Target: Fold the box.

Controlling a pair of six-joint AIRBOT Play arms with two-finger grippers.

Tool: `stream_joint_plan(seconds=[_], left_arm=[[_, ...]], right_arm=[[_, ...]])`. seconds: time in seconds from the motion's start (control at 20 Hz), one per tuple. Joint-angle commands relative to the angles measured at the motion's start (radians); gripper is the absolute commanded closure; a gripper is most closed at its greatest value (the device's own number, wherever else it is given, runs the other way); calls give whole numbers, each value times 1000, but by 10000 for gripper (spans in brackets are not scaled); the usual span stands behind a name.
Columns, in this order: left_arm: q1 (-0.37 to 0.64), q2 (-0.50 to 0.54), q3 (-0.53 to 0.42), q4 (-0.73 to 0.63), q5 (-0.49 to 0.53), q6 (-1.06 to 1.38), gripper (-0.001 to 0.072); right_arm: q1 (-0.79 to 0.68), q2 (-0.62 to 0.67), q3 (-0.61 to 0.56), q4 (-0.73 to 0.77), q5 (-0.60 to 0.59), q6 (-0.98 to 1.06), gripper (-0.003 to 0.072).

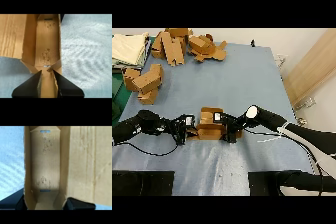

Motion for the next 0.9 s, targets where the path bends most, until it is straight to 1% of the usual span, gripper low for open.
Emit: stream_joint_plan(seconds=[0.0,0.1,0.35,0.4,0.45,0.85], left_arm=[[2,0,3,55,19,-63,500],[4,3,3,113,2,-122,500],[4,34,3,117,-5,-139,498],[4,33,3,116,-5,-138,470],[4,33,3,112,-4,-137,341],[2,31,9,102,17,-137,334]], right_arm=[[-1,0,0,0,0,0,136],[-1,0,0,0,0,0,136],[-1,0,0,0,-4,0,136],[-1,0,0,0,-5,0,136],[-1,0,0,0,-5,0,136],[-1,0,0,0,-5,0,137]])
